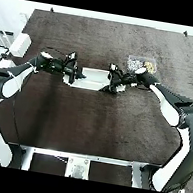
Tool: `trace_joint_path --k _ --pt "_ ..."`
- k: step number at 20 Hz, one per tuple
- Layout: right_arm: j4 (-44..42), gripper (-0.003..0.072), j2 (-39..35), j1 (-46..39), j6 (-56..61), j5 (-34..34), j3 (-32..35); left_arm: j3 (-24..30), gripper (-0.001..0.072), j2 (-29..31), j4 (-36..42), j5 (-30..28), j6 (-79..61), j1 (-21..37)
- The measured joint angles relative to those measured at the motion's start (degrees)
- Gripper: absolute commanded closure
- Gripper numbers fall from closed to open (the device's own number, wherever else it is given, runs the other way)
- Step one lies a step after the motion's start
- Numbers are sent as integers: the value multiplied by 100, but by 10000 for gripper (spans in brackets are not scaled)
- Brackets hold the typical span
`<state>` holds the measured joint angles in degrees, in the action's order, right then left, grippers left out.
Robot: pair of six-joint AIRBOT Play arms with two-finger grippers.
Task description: Fold the box and place the chain.
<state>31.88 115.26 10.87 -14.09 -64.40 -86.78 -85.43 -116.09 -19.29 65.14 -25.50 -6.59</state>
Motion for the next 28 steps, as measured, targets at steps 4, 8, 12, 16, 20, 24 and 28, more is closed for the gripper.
trace_joint_path --k 4,8,12,16,20,24,28 --pt "0 187 7 -4 11 -15 0 0 690 0 -2 4 0 0" --pt "0 181 11 -7 11 -28 -2 0 690 0 -2 4 0 0" --pt "4 182 11 -7 13 -37 -2 0 690 0 -2 4 0 0" --pt "9 182 11 -7 13 -52 -4 -2 690 0 4 2 0 0" --pt "9 182 11 -7 13 -57 -4 -9 690 0 20 2 0 0" --pt "9 183 11 -7 13 -57 -4 -11 689 0 33 2 0 0" --pt "0 183 13 -4 17 -52 -4 -15 370 -13 33 -11 -2 -13"
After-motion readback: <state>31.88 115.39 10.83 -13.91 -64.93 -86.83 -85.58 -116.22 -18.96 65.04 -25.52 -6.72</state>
